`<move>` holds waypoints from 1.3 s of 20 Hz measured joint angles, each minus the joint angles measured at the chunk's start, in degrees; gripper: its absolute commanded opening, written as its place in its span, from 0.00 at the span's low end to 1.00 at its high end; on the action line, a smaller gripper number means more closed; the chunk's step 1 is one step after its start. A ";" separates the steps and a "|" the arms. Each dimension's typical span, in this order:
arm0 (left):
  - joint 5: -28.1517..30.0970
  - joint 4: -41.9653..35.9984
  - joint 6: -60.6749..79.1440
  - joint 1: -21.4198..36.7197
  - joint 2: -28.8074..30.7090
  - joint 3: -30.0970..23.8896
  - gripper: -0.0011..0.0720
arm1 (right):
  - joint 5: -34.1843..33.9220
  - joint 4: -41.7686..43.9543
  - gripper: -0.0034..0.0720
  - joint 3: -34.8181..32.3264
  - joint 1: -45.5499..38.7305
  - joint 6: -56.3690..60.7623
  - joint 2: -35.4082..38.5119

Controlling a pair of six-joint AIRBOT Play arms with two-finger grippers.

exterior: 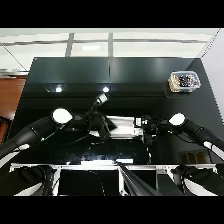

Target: Fold the box and place the chain.

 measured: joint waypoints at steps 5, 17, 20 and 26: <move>8.66 -7.19 8.04 1.11 -2.45 -0.35 0.05 | 0.00 -0.02 0.30 0.00 0.00 0.00 0.00; 7.67 -3.87 13.79 1.99 -12.72 2.56 0.05 | -0.09 -0.02 0.30 0.00 0.00 -0.07 0.00; 5.33 0.28 13.46 2.47 -13.27 3.41 0.05 | -0.11 -0.07 0.30 -0.02 0.00 -0.11 0.00; -7.43 8.76 11.52 7.08 -11.74 8.55 0.05 | -0.15 0.02 0.30 -0.02 0.00 0.04 0.00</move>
